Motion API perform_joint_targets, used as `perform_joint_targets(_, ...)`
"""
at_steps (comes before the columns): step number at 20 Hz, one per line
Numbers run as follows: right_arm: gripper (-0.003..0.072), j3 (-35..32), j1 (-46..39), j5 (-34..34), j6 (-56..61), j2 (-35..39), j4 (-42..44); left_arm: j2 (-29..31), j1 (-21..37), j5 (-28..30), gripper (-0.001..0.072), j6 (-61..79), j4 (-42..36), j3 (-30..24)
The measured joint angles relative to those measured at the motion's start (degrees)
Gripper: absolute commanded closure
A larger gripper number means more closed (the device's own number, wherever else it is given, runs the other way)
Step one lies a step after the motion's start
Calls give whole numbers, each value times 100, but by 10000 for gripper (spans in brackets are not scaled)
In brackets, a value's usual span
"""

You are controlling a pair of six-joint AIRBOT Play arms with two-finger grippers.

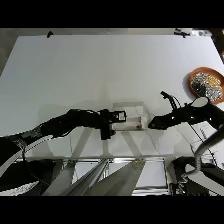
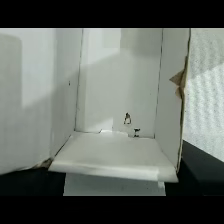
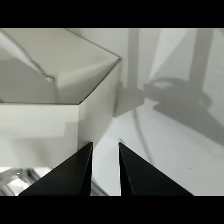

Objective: Fold the box and place the chain.

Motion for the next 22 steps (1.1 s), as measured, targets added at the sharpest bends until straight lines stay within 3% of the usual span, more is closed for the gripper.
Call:
perform_joint_targets(3, 465, 0, 0, 205, -37, 105, 310, 0, 0, 0, 455, 0, 0, 2)
perform_joint_targets(5, 336, 0, 0, 304, -48, 136, 551, 0, 0, 0, 455, 2, 0, 0)
perform_joint_targets(6, 326, 0, 0, 330, -55, 144, 645, 0, 0, 0, 455, 2, 0, 2)
perform_joint_targets(16, 355, 28, 525, 168, 9, 170, 789, 2, 2, 17, 455, 2, 11, 0)
perform_joint_targets(22, 403, 372, 780, 37, 723, 170, 24, 2, 2, 15, 455, 2, 9, 0)
